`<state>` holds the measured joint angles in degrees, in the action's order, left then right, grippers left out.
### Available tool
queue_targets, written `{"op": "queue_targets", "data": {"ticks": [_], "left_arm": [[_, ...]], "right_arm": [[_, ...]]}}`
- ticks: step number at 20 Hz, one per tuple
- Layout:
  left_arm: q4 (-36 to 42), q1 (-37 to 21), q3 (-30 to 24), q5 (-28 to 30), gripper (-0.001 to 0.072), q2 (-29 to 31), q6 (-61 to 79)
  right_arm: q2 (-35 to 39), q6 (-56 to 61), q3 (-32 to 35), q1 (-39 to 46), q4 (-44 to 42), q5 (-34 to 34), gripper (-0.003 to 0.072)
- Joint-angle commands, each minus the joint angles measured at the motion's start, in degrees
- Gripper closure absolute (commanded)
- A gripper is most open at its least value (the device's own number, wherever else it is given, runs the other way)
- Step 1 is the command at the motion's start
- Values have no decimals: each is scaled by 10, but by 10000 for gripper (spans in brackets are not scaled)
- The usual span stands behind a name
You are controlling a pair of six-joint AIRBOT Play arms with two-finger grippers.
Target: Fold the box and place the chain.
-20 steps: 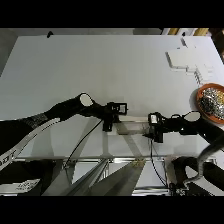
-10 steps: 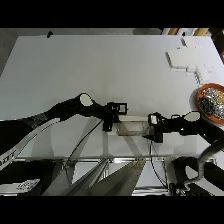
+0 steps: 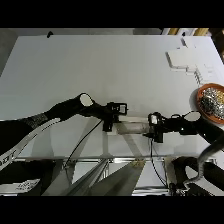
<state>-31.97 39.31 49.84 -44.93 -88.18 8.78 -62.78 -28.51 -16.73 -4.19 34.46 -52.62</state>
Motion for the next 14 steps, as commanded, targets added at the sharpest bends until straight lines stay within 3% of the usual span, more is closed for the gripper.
{"op": "queue_targets", "data": {"ticks": [1,14], "left_arm": [[0,0,1,1,699,0,0],[0,0,1,1,699,0,0]], "right_arm": [[0,-1,0,0,5,-3,292],[6,0,0,0,0,-4,285]]}}
